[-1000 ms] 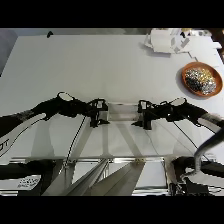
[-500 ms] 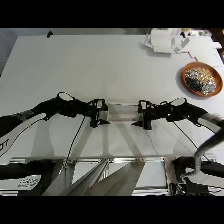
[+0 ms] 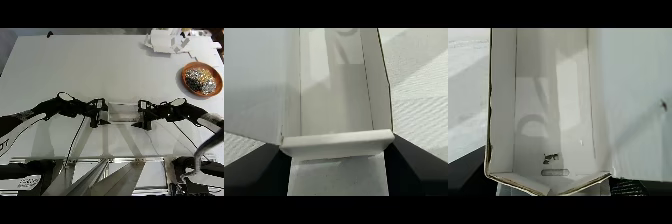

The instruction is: Fold the box and place the chain.

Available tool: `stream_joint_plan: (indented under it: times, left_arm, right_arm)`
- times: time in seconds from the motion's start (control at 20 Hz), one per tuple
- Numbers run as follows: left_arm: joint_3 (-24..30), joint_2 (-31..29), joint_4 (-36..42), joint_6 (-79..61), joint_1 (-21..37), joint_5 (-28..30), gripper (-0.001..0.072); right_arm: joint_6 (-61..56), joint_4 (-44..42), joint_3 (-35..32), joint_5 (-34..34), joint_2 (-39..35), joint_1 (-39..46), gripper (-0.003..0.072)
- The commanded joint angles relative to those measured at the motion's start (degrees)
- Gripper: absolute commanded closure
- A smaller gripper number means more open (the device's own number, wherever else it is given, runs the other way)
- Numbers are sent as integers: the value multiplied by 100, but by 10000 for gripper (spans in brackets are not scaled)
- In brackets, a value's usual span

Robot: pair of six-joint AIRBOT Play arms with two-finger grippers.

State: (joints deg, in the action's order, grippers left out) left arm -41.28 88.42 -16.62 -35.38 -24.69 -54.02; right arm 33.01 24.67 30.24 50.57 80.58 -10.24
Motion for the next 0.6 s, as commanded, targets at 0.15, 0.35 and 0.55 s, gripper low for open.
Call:
stream_joint_plan:
  times: [0.15,0.35,0.55]
  left_arm:
    - [-2,-4,-13,-22,-4,20,569]
    - [-2,-4,-13,-22,-4,20,569]
    - [-2,-4,-13,-20,-4,20,569]
  right_arm:
    - [-269,133,4,203,-203,2,-20]
    - [-1290,1246,4,175,-774,2,-11]
    - [-2420,2352,4,79,-1449,2,-7]
